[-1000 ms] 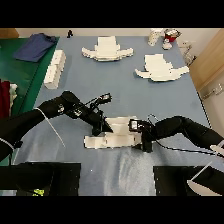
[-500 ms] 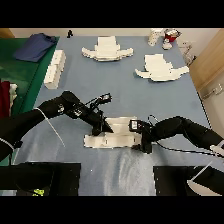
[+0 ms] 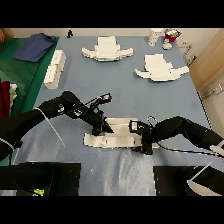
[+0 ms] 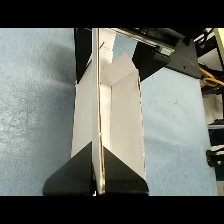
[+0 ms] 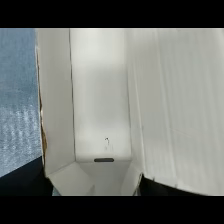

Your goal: Fold the box.

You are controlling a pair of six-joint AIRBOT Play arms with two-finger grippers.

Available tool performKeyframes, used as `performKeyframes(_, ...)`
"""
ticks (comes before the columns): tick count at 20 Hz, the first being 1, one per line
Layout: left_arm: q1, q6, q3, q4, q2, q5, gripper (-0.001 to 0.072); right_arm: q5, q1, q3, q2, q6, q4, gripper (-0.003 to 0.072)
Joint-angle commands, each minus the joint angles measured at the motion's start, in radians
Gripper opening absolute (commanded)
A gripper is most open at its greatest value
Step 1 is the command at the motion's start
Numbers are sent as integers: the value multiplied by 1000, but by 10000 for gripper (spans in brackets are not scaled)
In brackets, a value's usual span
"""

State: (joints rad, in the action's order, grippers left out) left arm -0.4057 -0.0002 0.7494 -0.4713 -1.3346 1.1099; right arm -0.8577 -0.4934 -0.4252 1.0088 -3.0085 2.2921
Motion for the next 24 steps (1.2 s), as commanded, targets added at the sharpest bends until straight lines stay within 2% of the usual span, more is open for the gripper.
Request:
performKeyframes(1,0,0,1,0,0,0,13,24,-1,3,2,0,-6,720)
performKeyframes(20,0,0,1,0,0,0,13,119,-13,38,-4,0,-7,682)
performKeyframes(21,0,0,1,0,0,0,13,109,-13,38,-13,0,-7,619)
performKeyframes(23,0,0,1,0,0,0,13,102,-13,38,-32,0,-8,619)
performKeyframes(24,0,0,1,0,0,0,13,101,-13,38,-36,0,-8,554)
